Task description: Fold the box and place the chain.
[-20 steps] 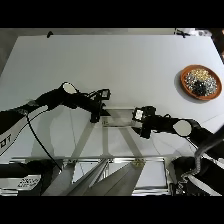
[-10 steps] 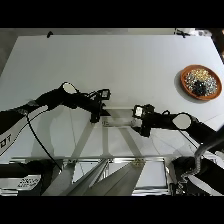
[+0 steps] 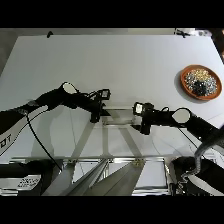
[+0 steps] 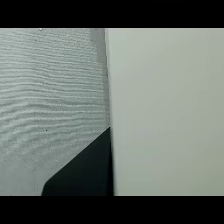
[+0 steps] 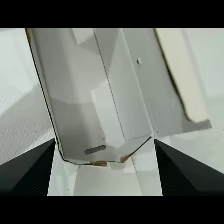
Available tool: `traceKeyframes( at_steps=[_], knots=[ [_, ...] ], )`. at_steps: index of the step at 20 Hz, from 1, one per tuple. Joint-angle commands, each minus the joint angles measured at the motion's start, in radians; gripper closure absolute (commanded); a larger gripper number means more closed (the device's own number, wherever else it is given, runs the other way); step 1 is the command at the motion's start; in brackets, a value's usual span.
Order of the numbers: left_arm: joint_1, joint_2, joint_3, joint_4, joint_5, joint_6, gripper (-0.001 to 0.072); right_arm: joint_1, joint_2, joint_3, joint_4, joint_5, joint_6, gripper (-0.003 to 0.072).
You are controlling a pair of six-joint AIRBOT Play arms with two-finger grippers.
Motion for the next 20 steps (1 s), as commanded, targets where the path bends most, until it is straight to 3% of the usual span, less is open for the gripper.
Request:
traceKeyframes(
  at_steps=[1, 10, 20],
  knots=[
    [0.000, 0.000, 0.000, 0.000, 0.001, 0.000, 0.0698, -0.002, -0.036, 0.025, 0.035, 0.036, -0.055, -0.0002],
    [0.000, 0.000, 0.000, 0.000, 0.000, 0.000, 0.0698, -0.002, -0.092, 0.056, -0.057, 0.141, -0.083, 0.0006],
    [0.000, 0.000, 0.000, 0.000, 0.000, 0.000, 0.0698, -0.002, -0.108, 0.057, -0.040, 0.097, -0.093, 0.0026]
  ],
)
